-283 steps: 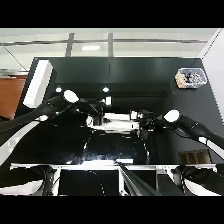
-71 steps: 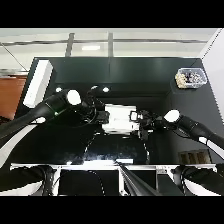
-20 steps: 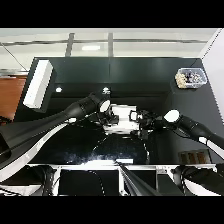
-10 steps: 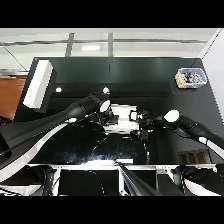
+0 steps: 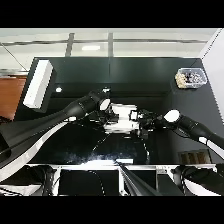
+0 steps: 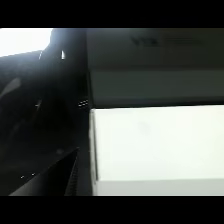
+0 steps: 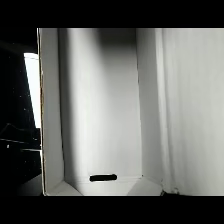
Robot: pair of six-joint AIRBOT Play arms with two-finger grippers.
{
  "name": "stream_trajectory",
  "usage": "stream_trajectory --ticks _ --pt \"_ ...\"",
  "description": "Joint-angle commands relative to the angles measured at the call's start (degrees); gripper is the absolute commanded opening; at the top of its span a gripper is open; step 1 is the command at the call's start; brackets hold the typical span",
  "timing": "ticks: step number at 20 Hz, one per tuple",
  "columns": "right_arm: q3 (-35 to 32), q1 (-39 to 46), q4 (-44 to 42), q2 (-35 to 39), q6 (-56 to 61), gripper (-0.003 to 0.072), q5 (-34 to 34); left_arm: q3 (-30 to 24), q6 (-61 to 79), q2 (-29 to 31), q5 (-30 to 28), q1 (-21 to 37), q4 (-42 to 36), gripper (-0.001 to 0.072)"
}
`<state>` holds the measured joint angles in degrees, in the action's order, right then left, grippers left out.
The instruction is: Fold the box and place the chain.
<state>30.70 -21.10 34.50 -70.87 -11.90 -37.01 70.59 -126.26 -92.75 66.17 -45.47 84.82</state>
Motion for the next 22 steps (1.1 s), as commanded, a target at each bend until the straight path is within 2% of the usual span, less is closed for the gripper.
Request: stream_trajectory --ticks 1,2,3,4,5,10,11,12,16,18,20,21,22 --pt "0.0 0.02 0.02 0.02 0.02 0.0439 -0.22 0.37 -0.09 0.09 0.46 0.17 0.22 0.0313" --pt "0.0 0.02 0.02 0.02 0.02 0.0439 -0.22 0.37 -0.09 0.07 0.31 0.17 0.22 0.0312" --pt "0.0 0.02 0.02 0.02 0.02 0.0439 -0.24 0.37 -0.09 0.02 0.28 0.17 0.22 0.0274" --pt "0.0 0.02 0.02 0.02 0.02 0.044 -0.24 0.37 -0.13 -0.02 0.28 0.17 0.22 0.0198" --pt "0.0 0.02 0.02 0.02 0.02 0.0439 -0.24 0.37 -0.24 -0.09 0.28 0.15 0.17 0.003" --pt "0.02 0.02 0.15 0.07 0.11 0.046 -0.22 0.37 -1.07 -0.13 0.31 0.15 0.22 0.0028" --pt "0.02 0.02 0.15 0.33 0.74 0.0677 -0.24 0.37 -1.09 -0.11 0.42 0.15 0.22 0.0028" --pt "0.02 0.04 0.39 1.09 1.64 0.0715 -0.26 0.37 -1.07 -0.11 0.74 0.15 0.22 0.0027" --pt "0.02 0.04 10.67 6.51 5.7 0.071 -3.1 0.37 -1.07 -0.11 1.38 0.15 0.2 0.0028" --pt "0.0 0.02 11.23 6.99 5.66 0.0709 -3.08 0.37 -1.07 -0.11 0.9 0.13 0.17 0.0029" --pt "0.0 0.02 11.23 6.99 5.35 0.0606 -3.06 0.37 -1.07 -0.11 0.55 0.13 0.13 0.0029" --pt "0.0 0.02 11.23 6.99 5.2 0.0508 -3.02 0.37 -1.07 -0.11 0.52 0.13 0.0 0.003" --pt "0.0 0.02 11.19 6.99 5.2 0.0471 -2.91 0.37 -1.07 -0.11 0.52 0.13 -0.04 0.003"
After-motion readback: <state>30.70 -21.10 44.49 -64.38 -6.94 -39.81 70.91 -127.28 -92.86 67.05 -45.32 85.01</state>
